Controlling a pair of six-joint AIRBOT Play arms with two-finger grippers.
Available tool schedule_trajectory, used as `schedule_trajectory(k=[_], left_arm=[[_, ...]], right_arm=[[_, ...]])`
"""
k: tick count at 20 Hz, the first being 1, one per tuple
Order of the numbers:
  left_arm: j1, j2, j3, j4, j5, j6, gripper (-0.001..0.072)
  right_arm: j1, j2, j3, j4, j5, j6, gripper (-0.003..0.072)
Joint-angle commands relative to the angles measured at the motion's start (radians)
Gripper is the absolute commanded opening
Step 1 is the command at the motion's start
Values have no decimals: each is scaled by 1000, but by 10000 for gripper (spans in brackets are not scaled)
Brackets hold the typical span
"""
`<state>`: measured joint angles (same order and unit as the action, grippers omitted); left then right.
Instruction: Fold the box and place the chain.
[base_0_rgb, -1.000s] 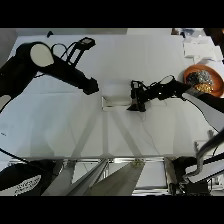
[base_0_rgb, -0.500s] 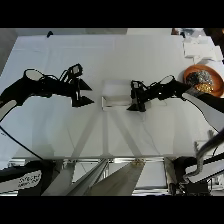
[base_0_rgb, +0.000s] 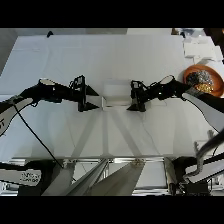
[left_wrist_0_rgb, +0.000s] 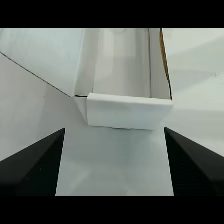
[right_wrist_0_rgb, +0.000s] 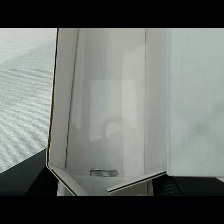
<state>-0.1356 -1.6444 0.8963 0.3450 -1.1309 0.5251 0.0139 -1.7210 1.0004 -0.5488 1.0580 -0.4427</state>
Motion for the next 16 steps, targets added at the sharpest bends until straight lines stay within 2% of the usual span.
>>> schedule_trajectory(k=[1, 6, 16], left_arm=[[-3, -29, 8, -49, -2, 35, 699], [-47, -29, 8, 11, -2, 44, 699], [-78, -30, 8, -56, 47, 59, 695]], right_arm=[[0, 0, 0, 0, 0, 0, 458], [0, 1, 0, 0, 0, 0, 458], [0, 0, 0, 0, 0, 0, 458]])
